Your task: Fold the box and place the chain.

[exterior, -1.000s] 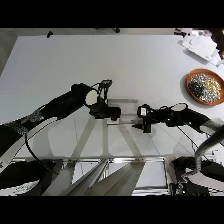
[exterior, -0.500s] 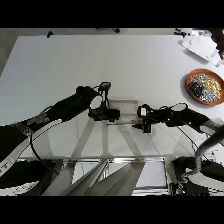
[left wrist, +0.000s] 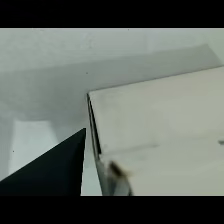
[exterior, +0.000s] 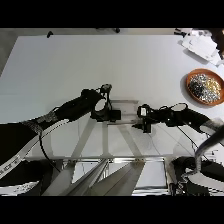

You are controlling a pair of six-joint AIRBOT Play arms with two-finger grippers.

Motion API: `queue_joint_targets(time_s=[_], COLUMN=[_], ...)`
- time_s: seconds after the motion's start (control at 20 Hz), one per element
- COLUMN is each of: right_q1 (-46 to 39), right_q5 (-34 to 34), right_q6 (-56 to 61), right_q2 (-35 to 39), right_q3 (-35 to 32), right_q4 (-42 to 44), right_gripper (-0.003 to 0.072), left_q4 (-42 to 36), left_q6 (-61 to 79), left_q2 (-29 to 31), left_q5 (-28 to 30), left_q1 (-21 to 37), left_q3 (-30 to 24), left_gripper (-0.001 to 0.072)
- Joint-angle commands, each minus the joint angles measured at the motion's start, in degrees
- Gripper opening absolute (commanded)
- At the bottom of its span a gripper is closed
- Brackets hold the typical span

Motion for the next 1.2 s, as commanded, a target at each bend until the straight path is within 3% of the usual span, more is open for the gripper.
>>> queue_joint_targets(time_s=[0.0, 0.05, 0.15, 0.2, 0.25, 0.35, 0.4, 0.45, 0.55, 0.65, 0.8, 0.85, 0.9, 1.15], right_q1=[0.0, 0.0, 0.0, 0.0, 0.0, 0.0, 0.0, 0.0, 0.0, 0.0, 0.0, 0.0, 0.0, 0.0], right_q5=[0.0, 0.0, 0.0, 0.0, 0.0, 0.0, 0.0, 0.0, 0.0, 0.0, 0.0, 0.0, 0.0, 0.0], right_q6=[0.0, 0.0, 0.0, 0.0, 0.0, 0.0, 0.0, 0.0, 0.0, 0.0, 0.0, 0.0, 0.0, 0.0], right_q2=[0.0, 0.0, 0.0, 0.0, 0.0, 0.0, 0.0, 0.0, 0.0, 0.0, 0.0, 0.0, 0.0, 0.0], right_q3=[0.0, 0.0, 0.0, 0.0, 0.0, 0.0, 0.0, 0.0, 0.0, 0.0, 0.0, 0.0, 0.0, 0.0], right_q4=[0.0, 0.0, 0.0, 0.0, 0.0, 0.0, 0.0, 0.0, 0.0, 0.0, 0.0, 0.0, 0.0, 0.0], right_gripper=[0.0441, 0.0441, 0.0441, 0.0441, 0.0441, 0.0441, 0.0441, 0.0441, 0.0441, 0.0441, 0.0441, 0.0441, 0.0441, 0.0441], left_q4=[0.0, 0.0, 0.0, 0.0, 0.1, 0.0, 0.0, 0.0, 0.0, -0.2, -0.2, -0.3, -0.4, -0.6], left_q6=[-0.8, -0.6, -0.7, -0.6, -0.6, -0.7, -0.7, -0.6, -0.6, -0.6, -0.7, -1.1, -1.0, -1.0], left_q2=[-1.6, -1.8, -2.2, -2.2, -2.2, -2.2, -2.2, -2.2, -2.2, -2.2, -2.3, -2.5, -2.6, -3.2], left_q5=[0.7, 0.5, -0.1, -0.4, -0.7, -1.0, -1.0, -1.0, -1.0, -0.7, -0.8, -0.9, -1.0, -1.7], left_q1=[0.0, 0.0, 0.0, 0.0, -0.1, -0.1, -0.1, -0.1, -0.4, -0.5, -0.5, -0.5, -0.6, -1.2], left_q3=[0.0, 0.0, 0.0, 0.0, 0.0, 0.0, 0.0, 0.0, 0.0, 0.0, 0.0, 0.0, 0.0, 0.0], left_gripper=[0.0304, 0.0210, 0.0181, 0.0047, 0.0008, 0.0007, 0.0023, 0.0102, 0.0355, 0.0373, 0.0270, 0.0193, 0.0002, 0.0007])
